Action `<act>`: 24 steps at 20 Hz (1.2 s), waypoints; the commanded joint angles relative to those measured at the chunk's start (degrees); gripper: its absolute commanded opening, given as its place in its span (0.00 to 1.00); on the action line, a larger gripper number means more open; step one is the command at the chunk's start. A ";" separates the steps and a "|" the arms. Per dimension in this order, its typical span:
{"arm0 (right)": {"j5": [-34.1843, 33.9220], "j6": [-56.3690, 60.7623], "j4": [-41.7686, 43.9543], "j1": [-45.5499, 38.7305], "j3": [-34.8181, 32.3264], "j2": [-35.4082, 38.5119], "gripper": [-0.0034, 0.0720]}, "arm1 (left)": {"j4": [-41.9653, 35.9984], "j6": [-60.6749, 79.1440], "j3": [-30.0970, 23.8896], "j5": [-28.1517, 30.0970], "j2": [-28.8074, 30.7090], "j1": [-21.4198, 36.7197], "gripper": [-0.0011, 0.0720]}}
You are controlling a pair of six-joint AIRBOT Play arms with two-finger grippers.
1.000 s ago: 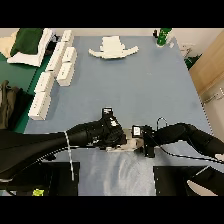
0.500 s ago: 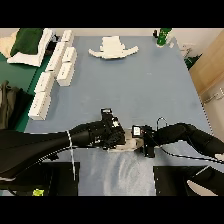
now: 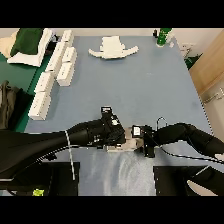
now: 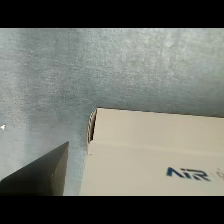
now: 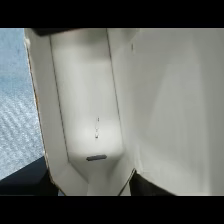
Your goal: Fold the box.
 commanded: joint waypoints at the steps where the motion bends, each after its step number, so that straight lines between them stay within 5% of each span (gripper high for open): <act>1: 0.00 0.02 0.00 0.02 0.00 0.04 0.63 | -0.11 0.90 0.20 -1.05 2.19 0.02 0.68; 7: 0.00 0.00 0.00 0.02 0.00 0.04 0.63 | 2.29 4.44 0.20 -12.33 15.69 0.02 0.67; 8: 0.00 0.00 0.00 0.02 0.00 0.04 0.63 | 2.40 4.87 0.17 -14.32 17.88 0.00 0.50; 9: 0.00 0.02 0.00 0.02 0.00 0.04 0.63 | 2.56 7.04 0.17 -14.99 19.87 0.02 0.15; 10: 0.00 0.02 0.00 0.02 0.00 0.04 0.63 | 3.15 9.53 0.17 -14.64 21.29 0.02 0.04; 18: -0.02 0.00 0.00 0.02 0.00 0.04 0.63 | 7.98 34.34 -0.57 -3.26 22.10 0.81 0.03; 20: 0.00 0.00 0.00 0.02 0.00 0.04 0.63 | 3.15 47.58 -3.67 0.44 25.09 4.72 0.03; 24: 0.00 0.02 0.00 0.02 0.00 0.04 0.63 | -18.78 87.84 -18.86 8.87 37.07 21.16 0.04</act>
